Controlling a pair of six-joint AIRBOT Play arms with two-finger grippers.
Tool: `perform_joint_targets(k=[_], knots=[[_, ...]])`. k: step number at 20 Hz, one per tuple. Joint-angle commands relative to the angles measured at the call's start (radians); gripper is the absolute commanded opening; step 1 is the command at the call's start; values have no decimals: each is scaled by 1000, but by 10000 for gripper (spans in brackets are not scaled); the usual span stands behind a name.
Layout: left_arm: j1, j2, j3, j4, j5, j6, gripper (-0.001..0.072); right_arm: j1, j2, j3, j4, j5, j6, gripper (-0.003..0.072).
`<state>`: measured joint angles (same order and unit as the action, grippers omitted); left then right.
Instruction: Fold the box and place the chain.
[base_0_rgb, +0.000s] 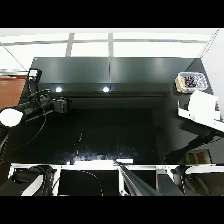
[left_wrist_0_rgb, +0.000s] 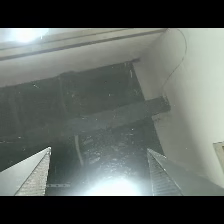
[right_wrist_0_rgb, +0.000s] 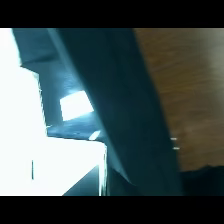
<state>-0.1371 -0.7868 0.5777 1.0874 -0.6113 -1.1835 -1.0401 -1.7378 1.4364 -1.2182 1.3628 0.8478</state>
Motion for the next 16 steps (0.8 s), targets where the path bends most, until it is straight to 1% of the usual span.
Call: perform_joint_targets(k=[1,2,3,5,6,9,10,12,14,16], knots=[[0,0,0,0,0,0,706,2,-4,0,147,102,-12,13],[0,0,0,0,0,0,706,6,4,-6,211,126,-12,12],[0,0,0,0,-1,0,706,16,26,-26,256,126,-18,12],[0,0,0,-5,-2,0,706,47,82,-78,295,123,-42,13],[0,0,0,-8,-2,0,706,61,111,-111,315,118,-42,13],[0,0,0,-35,-2,0,706,116,214,-248,451,107,-77,12],[0,0,0,-38,-2,0,706,143,246,-288,467,103,-80,12],[0,0,0,-39,-1,0,706,216,310,-361,472,94,-82,12],[0,0,0,-58,0,0,706,303,366,-431,521,95,-83,12],[0,-3,-2,-114,-2,-1,706,415,417,-500,557,85,-80,13]])
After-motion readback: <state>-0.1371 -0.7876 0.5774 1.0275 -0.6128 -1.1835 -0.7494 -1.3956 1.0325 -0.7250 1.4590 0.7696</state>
